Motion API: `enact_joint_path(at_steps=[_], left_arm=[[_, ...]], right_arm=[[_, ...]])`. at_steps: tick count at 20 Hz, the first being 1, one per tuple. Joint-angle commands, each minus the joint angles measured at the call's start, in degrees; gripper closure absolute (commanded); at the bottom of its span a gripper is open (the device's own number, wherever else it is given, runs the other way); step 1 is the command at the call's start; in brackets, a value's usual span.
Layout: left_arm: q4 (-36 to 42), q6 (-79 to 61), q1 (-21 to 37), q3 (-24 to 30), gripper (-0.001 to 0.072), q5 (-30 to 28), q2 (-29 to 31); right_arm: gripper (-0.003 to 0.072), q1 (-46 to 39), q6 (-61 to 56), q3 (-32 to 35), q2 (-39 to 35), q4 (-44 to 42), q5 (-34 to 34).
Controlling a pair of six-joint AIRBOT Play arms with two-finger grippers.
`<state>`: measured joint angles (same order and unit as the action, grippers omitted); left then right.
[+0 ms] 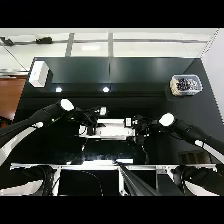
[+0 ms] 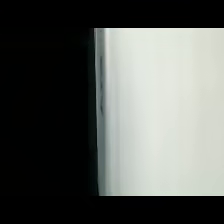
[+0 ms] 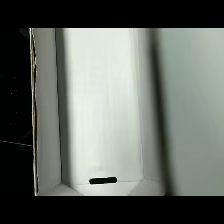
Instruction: Fold the box and place the chain.
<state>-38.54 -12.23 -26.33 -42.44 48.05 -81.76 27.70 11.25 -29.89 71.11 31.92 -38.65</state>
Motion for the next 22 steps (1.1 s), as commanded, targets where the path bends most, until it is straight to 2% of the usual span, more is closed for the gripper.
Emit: enact_joint_path(at_steps=[1, 2, 3, 4, 5, 6, 7, 8, 9, 13, 15, 16, 17, 18, 20, 22], left_arm=[[0.0, 0.0, 0.0, 0.0, 0.0683, 0.0, 0.0], [0.0, 0.2, 0.0, 0.0, 0.0683, 0.2, 0.1], [-0.2, 1.6, 0.1, 0.0, 0.0683, 0.3, 0.4], [-0.7, 2.5, 0.4, 0.0, 0.0683, 0.5, 1.0], [-1.6, 2.6, 0.8, 0.0, 0.0678, 0.7, 1.9], [-2.6, 2.9, 1.3, 0.0, 0.0563, 1.2, 3.0], [-3.2, 4.2, 1.8, -0.1, 0.0277, 2.3, 4.1], [-3.5, 7.3, 2.6, -0.1, 0.0046, 3.4, 5.4], [-4.2, 11.0, 3.6, -0.1, -0.0001, 5.1, 7.0], [-11.5, 22.1, 6.8, 0.0, 0.0024, 12.8, 14.9], [-13.5, 29.4, 8.2, 0.0, 0.0043, 18.8, 18.4], [-14.2, 33.3, 8.7, 0.0, 0.022, 21.7, 19.5], [-14.4, 38.0, 8.9, 0.0, 0.0532, 24.3, 20.0], [-14.3, 41.5, 8.9, 0.0, 0.0685, 26.9, 20.2], [-10.9, 47.7, 7.3, 1.2, 0.0686, 30.5, 20.2], [0.0, 47.2, 4.5, 4.2, 0.0685, 30.4, 20.2]], right_arm=[[0.0212, 0.2, -0.4, 0.0, 0.0, 0.7, 0.3], [0.0212, 0.2, -0.4, 0.0, 0.0, 0.7, 0.3], [0.0265, 0.2, -0.4, 0.0, 0.0, 0.7, 0.3], [0.0435, 0.2, -0.4, 0.0, 0.0, 0.7, 0.3], [0.0463, 0.2, -0.4, 0.0, 0.0, 0.7, 0.3], [0.0463, 0.2, -0.4, 0.0, 0.0, 0.7, 0.3], [0.0463, 0.2, -0.4, 0.0, 0.0, 0.7, 0.3], [0.0463, 0.2, -0.4, 0.0, 0.0, 0.7, 0.3], [0.0463, 0.2, -0.4, 0.0, 0.0, 0.7, 0.3], [0.0463, 0.2, -0.4, 0.0, 0.0, 0.7, 0.3], [0.0463, 0.2, -0.4, 0.0, 0.0, 0.7, 0.3], [0.0463, 0.2, -0.4, 0.0, 0.0, 0.7, 0.3], [0.0463, 0.2, -0.4, 0.0, 0.0, 0.7, 0.3], [0.0463, 0.2, -0.4, 0.0, 0.0, 0.7, 0.3], [0.0463, 0.2, -0.4, 0.0, 0.0, 0.7, 0.3], [0.0463, 0.2, -0.4, 0.0, 0.0, 0.7, 0.3]])
